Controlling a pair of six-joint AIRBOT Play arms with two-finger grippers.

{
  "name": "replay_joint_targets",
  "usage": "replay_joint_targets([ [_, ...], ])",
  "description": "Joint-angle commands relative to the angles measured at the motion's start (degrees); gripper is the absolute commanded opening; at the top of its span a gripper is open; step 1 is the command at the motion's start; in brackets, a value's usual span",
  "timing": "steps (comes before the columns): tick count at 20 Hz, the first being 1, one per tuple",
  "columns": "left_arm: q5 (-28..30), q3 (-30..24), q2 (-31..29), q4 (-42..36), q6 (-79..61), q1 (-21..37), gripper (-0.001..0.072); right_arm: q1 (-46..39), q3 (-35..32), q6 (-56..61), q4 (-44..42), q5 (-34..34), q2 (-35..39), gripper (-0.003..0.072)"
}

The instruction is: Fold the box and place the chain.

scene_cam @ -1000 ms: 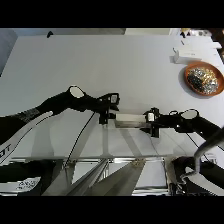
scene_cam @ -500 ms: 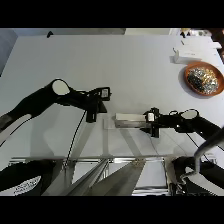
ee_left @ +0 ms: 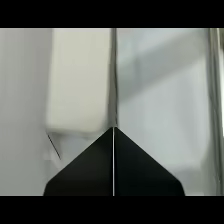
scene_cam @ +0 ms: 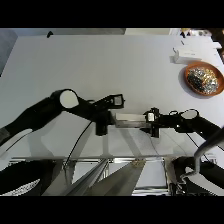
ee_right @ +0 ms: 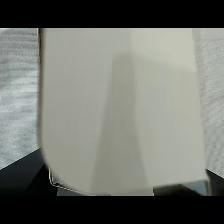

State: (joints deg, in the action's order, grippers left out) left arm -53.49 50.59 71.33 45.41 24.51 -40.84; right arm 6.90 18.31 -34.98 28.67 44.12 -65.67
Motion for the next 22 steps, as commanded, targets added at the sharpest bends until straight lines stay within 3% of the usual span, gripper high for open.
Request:
replay_joint_targets([
  [1, 20.48, 0.04, 2.78, -12.13, 0.81, -3.8, 0.0002, 0.02, -0.02, 0.0, -0.02, 0.02, 0.0, 0.0459],
  [3, 25.51, 0.02, 5.95, -20.24, 0.79, -3.69, 0.0004, 0.0, -0.02, 0.0, 0.0, 0.02, 0.0, 0.0459],
  [6, 28.28, 0.04, 11.04, -25.79, 3.04, -3.69, 0.0002, 0.02, -0.02, 0.0, 0.0, 0.02, 0.0, 0.0459],
  [9, 30.86, 0.04, 14.21, -26.95, 9.75, -3.69, 0.0002, 0.02, -0.02, 0.0, 0.0, 0.02, 0.0, 0.0459],
  [14, 29.44, 0.04, 15.45, -26.93, 10.45, -3.63, 0.0002, 0.0, -0.02, 0.0, 0.0, 0.02, 0.0, 0.0459],
  [18, 24.24, 0.04, 9.29, -16.96, 10.47, -1.2, 0.0002, 0.02, -0.02, 0.0, 0.0, 0.02, 0.0, 0.0459],
  [22, 9.92, 0.04, -0.7, 6.4, 10.49, 0.85, 0.0002, 0.0, -0.02, 0.0, 0.0, 0.02, 0.0, 0.0459],
])
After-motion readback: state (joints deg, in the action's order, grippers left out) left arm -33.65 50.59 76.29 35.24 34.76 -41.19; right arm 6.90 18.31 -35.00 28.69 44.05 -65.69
